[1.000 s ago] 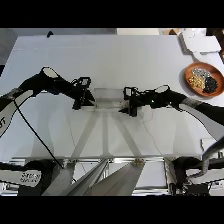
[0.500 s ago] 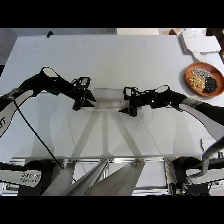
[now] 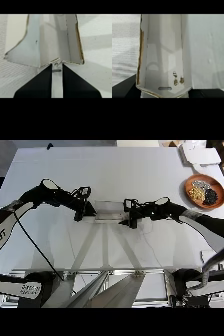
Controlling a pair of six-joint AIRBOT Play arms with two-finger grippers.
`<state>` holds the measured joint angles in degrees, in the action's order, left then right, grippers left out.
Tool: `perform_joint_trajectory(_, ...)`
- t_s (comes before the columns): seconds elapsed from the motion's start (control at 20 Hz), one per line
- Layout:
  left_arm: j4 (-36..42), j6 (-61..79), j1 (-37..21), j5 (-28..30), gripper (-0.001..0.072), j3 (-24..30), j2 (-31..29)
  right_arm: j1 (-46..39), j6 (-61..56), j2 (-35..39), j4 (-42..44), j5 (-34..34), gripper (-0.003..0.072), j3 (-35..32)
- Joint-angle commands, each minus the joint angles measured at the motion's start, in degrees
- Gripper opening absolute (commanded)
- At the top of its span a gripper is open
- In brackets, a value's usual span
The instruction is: Fold the box and place the chain.
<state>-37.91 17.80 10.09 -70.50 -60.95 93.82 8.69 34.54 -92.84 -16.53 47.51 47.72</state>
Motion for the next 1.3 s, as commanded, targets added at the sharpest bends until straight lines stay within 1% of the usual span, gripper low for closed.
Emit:
perform_joint_trajectory(0.0, 0.20, -0.26, 0.02, 0.20, 0.0148, 0.57, 0.04, 0.04, -0.02, 0.04, 0.02, 0.02, 0.0540, 0.02)
perform_joint_trajectory(0.05, 0.20, -0.26, 0.02, 0.22, 0.0200, 0.83, 0.04, 0.04, -0.02, 0.04, 0.02, 0.02, 0.0540, 0.02)
perform_joint_trajectory(0.1, 0.24, -0.33, 0.02, 0.48, 0.0285, 1.14, 0.04, 0.04, -0.02, 0.04, 0.02, 0.02, 0.0540, 0.02)
perform_joint_trajectory(0.2, 0.15, -3.08, 0.02, 1.44, 0.0300, 1.60, 0.11, 0.04, -0.02, 0.04, 0.02, 0.02, 0.0540, 0.02)
perform_joint_trajectory(0.3, 0.17, -6.19, 0.02, 2.16, 0.0342, 1.66, 0.52, 0.04, -0.02, 0.04, 0.02, 0.02, 0.0540, 0.02)
perform_joint_trajectory(0.4, 0.22, -9.09, 0.02, 2.84, 0.0344, 1.66, 0.85, 0.04, -0.02, 0.04, 0.02, 0.02, 0.0540, 0.02)
perform_joint_trajectory(0.7, 0.13, -9.49, 0.00, 3.02, 0.0347, 1.66, 0.87, 0.04, -0.02, 0.04, 0.02, 0.02, 0.0540, 0.02)
perform_joint_trajectory(0.8, -0.13, -9.49, -0.07, 2.93, 0.0303, 1.66, 0.76, 0.04, -0.02, 0.04, 0.02, 0.02, 0.0540, 0.00)
perform_joint_trajectory(0.85, -0.42, -9.49, -0.17, 2.91, 0.0261, 1.66, 0.50, 0.04, -0.02, 0.04, 0.02, 0.02, 0.0540, 0.00)
perform_joint_trajectory(1.0, -1.03, -9.55, -0.61, 2.49, 0.0271, 1.66, -1.49, 0.04, -0.02, 0.04, 0.02, 0.02, 0.0540, 0.02)
perform_joint_trajectory(1.15, -6.75, -11.26, -0.87, 2.54, 0.0271, 1.66, -4.98, 0.04, -0.02, 0.04, 0.02, 0.02, 0.0540, 0.00)
perform_joint_trajectory(1.25, -11.50, -15.54, -1.03, 2.54, 0.0282, 1.66, -7.56, 0.04, -0.02, 0.04, 0.04, 0.02, 0.0540, 0.02)
